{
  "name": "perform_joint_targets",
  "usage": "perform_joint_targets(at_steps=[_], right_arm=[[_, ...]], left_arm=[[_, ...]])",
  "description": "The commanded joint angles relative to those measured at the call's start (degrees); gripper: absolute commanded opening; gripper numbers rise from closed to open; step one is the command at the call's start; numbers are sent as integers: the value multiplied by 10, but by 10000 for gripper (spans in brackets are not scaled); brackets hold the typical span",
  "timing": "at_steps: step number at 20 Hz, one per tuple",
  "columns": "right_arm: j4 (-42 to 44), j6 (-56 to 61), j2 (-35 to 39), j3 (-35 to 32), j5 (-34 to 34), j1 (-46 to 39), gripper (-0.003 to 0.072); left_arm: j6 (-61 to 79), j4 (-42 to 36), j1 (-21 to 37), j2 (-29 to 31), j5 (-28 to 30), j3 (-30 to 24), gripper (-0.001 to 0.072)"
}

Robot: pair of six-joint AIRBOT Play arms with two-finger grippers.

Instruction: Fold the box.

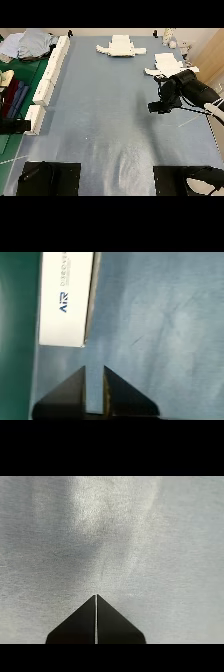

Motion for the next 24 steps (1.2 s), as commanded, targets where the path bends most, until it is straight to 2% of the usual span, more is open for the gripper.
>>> perform_joint_targets(at_steps=[1, 3, 6, 9, 12, 17, 24], right_arm=[[0, 0, 0, 0, 0, 0, 16], [0, 0, 0, 0, 0, 0, 17], [0, 0, 0, 0, 0, 0, 16], [0, 0, 0, 0, 0, 0, 16], [0, 0, 0, 0, 0, 0, 16], [0, 0, 0, 0, 0, 0, 17], [0, 0, 0, 0, 0, 0, 16]], left_arm=[[-23, -118, -36, 2, -45, 41, 14], [-65, -128, -96, -35, -46, 65, 13], [-114, -128, -216, -122, -37, 117, 13], [-135, -127, -330, -207, 3, 166, 13], [-142, -128, -414, -278, 35, 183, 13], [-153, -136, -485, -347, 65, 183, 13], [-153, -136, -501, -354, 73, 183, 14]])
